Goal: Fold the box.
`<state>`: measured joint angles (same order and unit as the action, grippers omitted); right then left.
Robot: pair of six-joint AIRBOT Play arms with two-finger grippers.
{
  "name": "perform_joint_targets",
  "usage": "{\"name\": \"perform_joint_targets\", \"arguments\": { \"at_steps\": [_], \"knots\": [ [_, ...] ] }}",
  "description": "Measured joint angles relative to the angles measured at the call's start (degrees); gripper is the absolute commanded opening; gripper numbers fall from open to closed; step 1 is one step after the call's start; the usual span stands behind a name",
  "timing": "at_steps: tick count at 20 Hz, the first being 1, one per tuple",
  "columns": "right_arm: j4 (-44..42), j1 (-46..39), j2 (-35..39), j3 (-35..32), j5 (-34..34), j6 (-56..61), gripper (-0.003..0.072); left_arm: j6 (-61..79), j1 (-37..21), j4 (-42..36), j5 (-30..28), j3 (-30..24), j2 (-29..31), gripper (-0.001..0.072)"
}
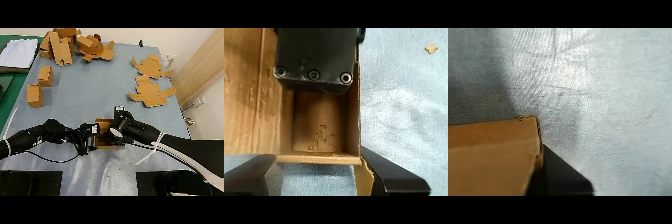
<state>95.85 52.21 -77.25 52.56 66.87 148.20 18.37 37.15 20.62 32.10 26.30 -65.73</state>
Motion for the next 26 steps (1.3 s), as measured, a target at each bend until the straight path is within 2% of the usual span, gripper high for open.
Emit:
{"name": "perform_joint_targets", "arguments": {
  "at_steps": [4, 7, 14, 15, 16, 19, 22, 24, 26],
  "knots": [
    [0.0, 0.0, 0.4, 0.1, -0.2, -0.1, 0.0352, 0.0, 0.0, 0.0, 0.0, 0.0, 0.0, 0.0523],
    [-0.2, 0.0, 1.6, 0.1, 0.2, -0.1, 0.0419, 0.0, 0.0, 0.0, 0.0, 0.0, 0.0, 0.0523],
    [-1.1, 0.0, 10.7, 0.0, 1.3, 0.7, 0.0406, -0.1, 0.0, 0.0, 0.0, 0.0, 0.0, 0.0523],
    [-1.2, 0.0, 12.8, 0.0, 1.3, 1.3, 0.0162, 0.0, 0.0, 0.0, 0.0, 0.0, 0.0, 0.0523],
    [-1.0, 0.0, 15.3, 0.0, 1.8, 2.1, 0.0004, -0.1, 0.0, 0.0, 0.0, 0.0, 0.0, 0.0523],
    [2.8, -0.1, 21.6, -0.5, 6.8, 4.1, 0.0001, -0.1, 0.0, 0.0, 0.0, 0.0, 0.0, 0.0523],
    [7.4, -3.4, 26.4, -4.0, 10.7, 4.7, 0.0001, 0.0, 0.0, 0.0, -0.1, 0.0, 0.0, 0.0523],
    [7.6, -8.2, 28.2, -8.0, 7.5, 2.7, 0.0001, 0.0, 0.0, 0.0, -0.1, 0.0, 0.0, 0.0523],
    [3.8, -14.7, 28.7, -12.5, -1.4, -2.4, 0.0001, 0.0, 0.0, 0.0, -0.2, 0.0, 0.0, 0.0523]
  ]
}}
